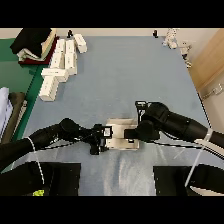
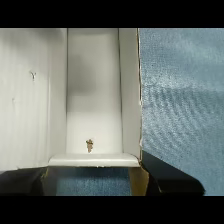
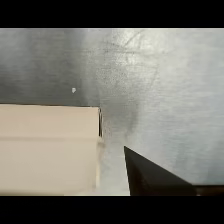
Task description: Fold the box.
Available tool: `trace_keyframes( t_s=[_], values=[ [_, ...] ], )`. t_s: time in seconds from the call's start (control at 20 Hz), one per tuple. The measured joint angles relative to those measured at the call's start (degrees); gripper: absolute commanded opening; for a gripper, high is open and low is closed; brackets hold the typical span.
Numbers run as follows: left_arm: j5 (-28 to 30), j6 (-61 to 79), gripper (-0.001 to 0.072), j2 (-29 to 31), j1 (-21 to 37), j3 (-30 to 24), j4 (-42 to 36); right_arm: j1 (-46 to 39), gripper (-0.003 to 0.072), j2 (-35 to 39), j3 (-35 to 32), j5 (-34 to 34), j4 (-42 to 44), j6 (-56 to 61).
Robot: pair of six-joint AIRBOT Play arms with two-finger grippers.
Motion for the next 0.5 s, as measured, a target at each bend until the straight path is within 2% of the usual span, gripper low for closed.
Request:
trace_keyframes(
  t_s=[0.1, 0.2, 0.35, 0.5],
  values=[
    [0.0, 0.0, 0.0409, 0.0, 0.0, 0.0, 0.0, -0.6, 0.0153, 2.9, 1.5, -3.2, -1.7, 0.0],
    [0.0, 0.0, 0.0409, 0.0, 0.0, 0.0, 0.0, -3.0, 0.0015, 5.4, 2.3, -6.8, -3.8, -0.2],
    [0.0, 0.0, 0.0409, 0.0, 0.0, 0.0, 0.0, -10.3, 0.0004, 7.0, 2.6, -10.4, -5.6, -4.9],
    [0.0, 0.0, 0.0409, 0.0, 0.0, 0.0, 0.0, -20.3, 0.0003, 5.1, 2.0, -7.5, -2.7, -14.5]
  ],
)
